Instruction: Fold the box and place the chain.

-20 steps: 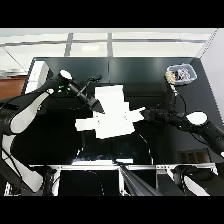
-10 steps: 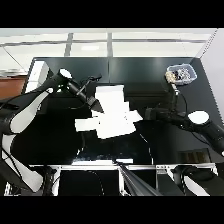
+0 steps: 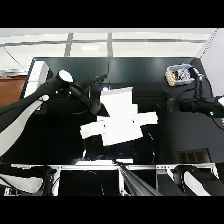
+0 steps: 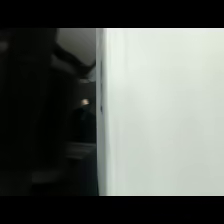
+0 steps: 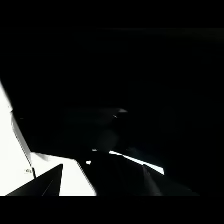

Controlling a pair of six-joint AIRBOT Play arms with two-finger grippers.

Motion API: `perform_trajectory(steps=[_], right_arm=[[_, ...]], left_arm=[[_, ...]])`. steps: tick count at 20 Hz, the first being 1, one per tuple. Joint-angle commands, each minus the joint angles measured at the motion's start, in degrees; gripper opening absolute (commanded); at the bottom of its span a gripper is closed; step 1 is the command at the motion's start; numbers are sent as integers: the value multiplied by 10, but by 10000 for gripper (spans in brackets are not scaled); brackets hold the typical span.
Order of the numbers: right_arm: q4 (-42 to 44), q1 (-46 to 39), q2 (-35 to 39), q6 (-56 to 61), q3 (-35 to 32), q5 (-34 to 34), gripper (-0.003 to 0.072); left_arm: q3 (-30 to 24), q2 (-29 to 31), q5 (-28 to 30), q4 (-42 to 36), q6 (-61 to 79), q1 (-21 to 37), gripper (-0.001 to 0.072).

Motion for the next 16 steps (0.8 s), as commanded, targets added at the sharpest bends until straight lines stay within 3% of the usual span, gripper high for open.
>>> perform_trajectory(steps=[1,5,8,10,13,16], right_arm=[[-28,-30,0,0,14,25,552],[-29,-29,0,0,14,26,552],[-29,-29,0,0,14,25,551],[-29,-29,0,0,14,23,551],[-32,-29,0,0,14,23,551],[-25,-29,0,0,14,19,551]], left_arm=[[-56,43,100,23,47,-27,25],[-61,77,127,46,46,-33,25],[-95,119,161,59,61,-33,25],[-127,144,215,58,107,-40,26],[-137,137,271,70,234,-46,28],[-136,120,278,74,277,-47,29]])
